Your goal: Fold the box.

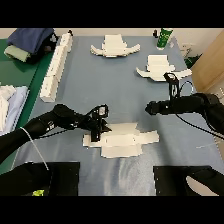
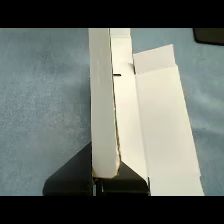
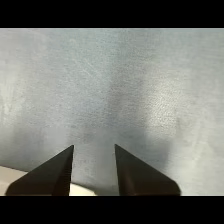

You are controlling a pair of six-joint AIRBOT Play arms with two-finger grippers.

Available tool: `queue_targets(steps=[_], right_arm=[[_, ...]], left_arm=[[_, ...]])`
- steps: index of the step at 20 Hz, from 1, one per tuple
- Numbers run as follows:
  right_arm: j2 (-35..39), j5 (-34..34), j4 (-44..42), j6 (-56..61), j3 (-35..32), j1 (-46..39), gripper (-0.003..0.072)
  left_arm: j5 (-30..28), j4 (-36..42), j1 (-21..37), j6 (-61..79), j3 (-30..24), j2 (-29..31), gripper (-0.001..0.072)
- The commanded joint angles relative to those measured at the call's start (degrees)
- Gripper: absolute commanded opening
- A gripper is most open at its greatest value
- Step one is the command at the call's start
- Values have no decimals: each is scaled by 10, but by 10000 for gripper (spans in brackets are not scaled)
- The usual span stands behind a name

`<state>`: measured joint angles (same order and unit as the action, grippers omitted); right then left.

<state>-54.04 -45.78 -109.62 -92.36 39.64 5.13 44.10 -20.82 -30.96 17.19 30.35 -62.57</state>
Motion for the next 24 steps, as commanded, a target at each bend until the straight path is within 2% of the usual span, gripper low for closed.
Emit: queue_targets(steps=[1,7,10,15,19,24], right_arm=[[-1,-1,-14,0,0,3,405],[0,0,-21,0,0,3,405],[0,0,-21,0,0,3,405],[0,-2,-28,0,0,3,405],[0,-2,-34,0,0,3,405],[0,-2,-38,0,0,3,405]], left_arm=[[54,16,32,35,8,5,14],[47,16,31,49,9,4,14],[-12,42,31,49,9,4,14],[14,54,31,48,0,4,14],[14,53,17,49,-22,4,13],[-7,40,-17,46,-23,4,14]])
